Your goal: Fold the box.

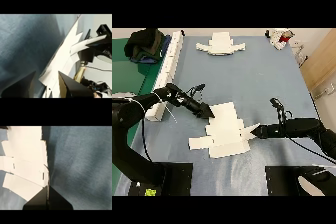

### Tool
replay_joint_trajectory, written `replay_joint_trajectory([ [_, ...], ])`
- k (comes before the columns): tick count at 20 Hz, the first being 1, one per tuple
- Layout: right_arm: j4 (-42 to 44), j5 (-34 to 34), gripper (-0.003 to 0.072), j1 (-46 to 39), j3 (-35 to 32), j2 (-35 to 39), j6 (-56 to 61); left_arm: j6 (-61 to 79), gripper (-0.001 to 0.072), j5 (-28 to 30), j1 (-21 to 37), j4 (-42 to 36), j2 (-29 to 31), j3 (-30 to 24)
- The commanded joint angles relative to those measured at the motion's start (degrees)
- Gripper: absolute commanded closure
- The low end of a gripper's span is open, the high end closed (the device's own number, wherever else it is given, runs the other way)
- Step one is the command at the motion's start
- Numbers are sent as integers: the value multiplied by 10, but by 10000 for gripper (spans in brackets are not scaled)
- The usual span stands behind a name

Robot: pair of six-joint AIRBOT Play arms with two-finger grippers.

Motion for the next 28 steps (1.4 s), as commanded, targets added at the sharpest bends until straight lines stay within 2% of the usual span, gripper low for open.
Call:
replay_joint_trajectory([
  [1, 0, -2, 681, 1, 0, 0, 0, 38, 314, -38, -8, -9, -10, 2],
  [5, 0, -2, 681, 1, 0, -1, 0, 58, 315, -47, -29, -9, -10, 6],
  [6, 0, -2, 681, 0, 0, -1, 0, 58, 349, -51, -30, -8, -10, 9],
  [7, 0, -3, 681, 0, 0, -1, 0, 65, 514, -58, -30, -6, -10, 12],
  [8, 0, -3, 681, 1, 0, -1, 0, 69, 546, -66, -30, -6, -10, 14],
  [14, -5, -3, 681, 0, 0, -1, 0, 79, 549, -81, -35, 9, -10, 16],
  [15, -5, -3, 681, 0, 0, -1, 0, 80, 583, -81, -36, 9, -10, 16],
  [16, -4, -3, 681, 0, 0, -1, 0, 91, 696, -85, -36, 9, -10, 16],
  [20, -6, -2, 681, 0, 0, -1, 0, 108, 696, -91, -38, 8, -10, 17],
  [21, -14, -2, 663, 0, 0, -1, 0, 109, 696, -90, -38, 8, -10, 17],
  [22, -30, -1, 554, 0, 0, -1, 0, 110, 696, -89, -38, 4, -10, 17],
  [23, -56, -1, 408, 0, 3, 0, 0, 114, 697, -90, -38, 4, -10, 24],
  [24, -97, -1, 379, 0, 10, 0, 1, 130, 698, -98, -38, 3, -8, 34],
  [26, -203, 0, 380, 0, 34, 0, 38, 169, 700, -102, -39, 0, 7, 57],
  [28, -326, 4, 380, 0, 61, -1, 110, 225, 701, -79, -47, 1, 41, 64],
])
